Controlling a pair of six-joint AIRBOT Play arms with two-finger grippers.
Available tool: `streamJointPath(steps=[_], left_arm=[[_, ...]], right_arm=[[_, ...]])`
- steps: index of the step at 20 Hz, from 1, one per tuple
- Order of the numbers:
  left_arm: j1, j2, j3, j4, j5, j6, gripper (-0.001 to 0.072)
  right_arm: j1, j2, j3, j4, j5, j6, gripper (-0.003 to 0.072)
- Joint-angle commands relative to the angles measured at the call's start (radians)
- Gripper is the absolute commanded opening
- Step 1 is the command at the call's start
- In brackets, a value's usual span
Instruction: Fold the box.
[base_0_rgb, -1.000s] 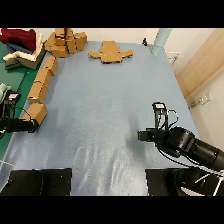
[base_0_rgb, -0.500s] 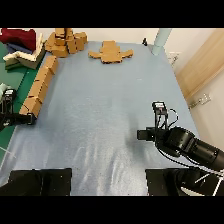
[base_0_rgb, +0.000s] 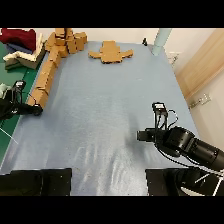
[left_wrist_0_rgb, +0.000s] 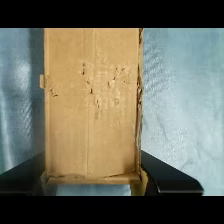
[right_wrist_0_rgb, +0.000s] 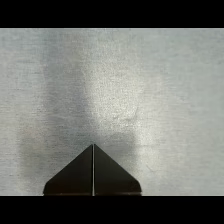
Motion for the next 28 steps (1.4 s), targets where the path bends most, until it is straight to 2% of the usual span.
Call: streamJointPath(steps=[1, 9, 10, 11, 12, 15, 19, 22, 23, 24, 25, 26, 28], left_arm=[[-0.007, -0.026, 0.014, -0.007, 0.101, 0.003, 0.0464], [-0.007, -0.026, 0.013, -0.022, 0.095, -0.008, 0.0465], [-0.007, -0.026, 0.014, -0.022, 0.093, -0.008, 0.0508], [-0.006, -0.026, 0.013, -0.022, 0.079, -0.011, 0.0699], [-0.003, -0.025, 0.014, -0.014, 0.059, -0.019, 0.0701], [0.045, 0.012, 0.014, 0.044, -0.113, -0.112, 0.0701], [0.137, 0.134, 0.014, 0.334, -0.454, -0.323, 0.0701], [0.156, 0.256, 0.014, 0.368, -0.680, -0.391, 0.0699], [0.147, 0.295, 0.014, 0.352, -0.729, -0.428, 0.0575], [0.131, 0.333, 0.021, 0.317, -0.787, -0.455, 0.0196], [0.101, 0.372, 0.034, 0.261, -0.833, -0.451, 0.0013], [0.057, 0.405, 0.045, 0.210, -0.849, -0.454, 0.0012], [-0.101, 0.451, 0.080, 0.176, -0.821, -0.518, 0.0010]], right_arm=[[0.001, 0.000, 0.001, 0.013, 0.000, 0.000, 0.0007], [0.001, 0.000, 0.001, 0.013, 0.000, 0.000, 0.0007], [0.001, 0.000, 0.001, 0.013, 0.000, 0.000, 0.0007], [0.001, 0.000, 0.001, 0.013, 0.000, 0.000, 0.0007], [0.001, 0.000, 0.001, 0.013, 0.000, 0.000, 0.0007], [0.001, 0.000, 0.001, 0.015, 0.000, -0.002, 0.0007], [0.001, 0.000, 0.001, 0.031, 0.000, -0.004, 0.0008], [0.000, 0.000, 0.001, 0.048, 0.000, -0.099, 0.0008], [0.000, -0.004, 0.001, 0.071, 0.000, -0.133, 0.0007], [0.000, -0.008, 0.001, 0.098, 0.000, -0.163, 0.0007], [0.000, -0.013, 0.002, 0.110, 0.001, -0.176, 0.0007], [-0.006, -0.025, 0.008, 0.110, 0.006, -0.178, 0.0007], [-0.055, -0.072, 0.061, 0.119, 0.011, -0.235, 0.0007]])
